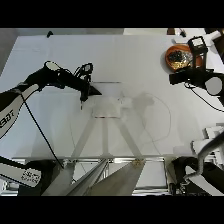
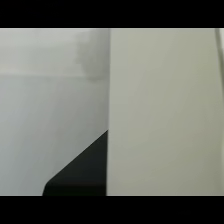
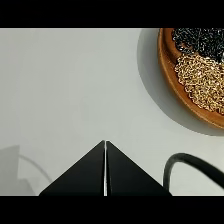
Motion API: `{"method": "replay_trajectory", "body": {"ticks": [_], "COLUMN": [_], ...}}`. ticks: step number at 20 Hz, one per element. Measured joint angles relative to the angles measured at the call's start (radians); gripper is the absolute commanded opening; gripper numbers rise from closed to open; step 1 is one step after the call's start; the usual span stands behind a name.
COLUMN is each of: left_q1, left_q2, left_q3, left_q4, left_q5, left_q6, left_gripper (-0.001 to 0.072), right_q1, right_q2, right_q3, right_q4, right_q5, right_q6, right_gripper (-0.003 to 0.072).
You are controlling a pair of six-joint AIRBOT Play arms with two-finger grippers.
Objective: Fold the box and place the chain.
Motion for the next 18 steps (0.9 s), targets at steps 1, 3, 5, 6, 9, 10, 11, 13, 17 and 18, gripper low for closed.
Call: {"method": "replay_trajectory", "body": {"ticks": [1,3,5,6,9,10,11,13,17,18], "left_q1": [-0.001,-0.004,-0.010,-0.013,-0.023,-0.024,-0.026,-0.028,-0.029,-0.029], "left_q2": [-0.008,-0.020,-0.031,-0.037,-0.049,-0.051,-0.054,-0.058,-0.065,-0.068], "left_q3": [-0.001,-0.002,-0.003,-0.003,-0.003,-0.003,-0.003,-0.003,-0.003,-0.003], "left_q4": [-0.004,-0.013,-0.014,-0.016,-0.018,-0.018,-0.016,-0.013,-0.009,-0.009], "left_q5": [0.000,0.002,0.021,0.033,0.061,0.067,0.073,0.083,0.104,0.105], "left_q6": [0.024,0.065,0.090,0.097,0.108,0.108,0.108,0.108,0.107,0.103], "left_gripper": [0.0008,0.0008,0.0008,0.0008,0.0008,0.0008,0.0008,0.0008,0.0009,0.0009], "right_q1": [0.000,0.000,0.000,0.000,0.000,0.000,0.000,0.000,0.000,0.000], "right_q2": [0.000,0.000,0.000,0.000,0.000,0.000,0.000,0.000,0.000,0.000], "right_q3": [0.000,0.000,0.000,0.000,0.000,0.000,0.000,0.000,0.000,0.000], "right_q4": [0.000,0.000,0.000,0.000,0.000,0.000,0.000,0.000,0.000,0.000], "right_q5": [0.000,0.000,0.000,0.000,0.000,0.000,0.000,0.000,0.000,0.000], "right_q6": [0.000,0.000,0.000,0.000,0.000,0.000,0.000,0.000,0.000,0.000], "right_gripper": [0.0011,0.0011,0.0011,0.0011,0.0011,0.0011,0.0011,0.0011,0.0011,0.0011]}}
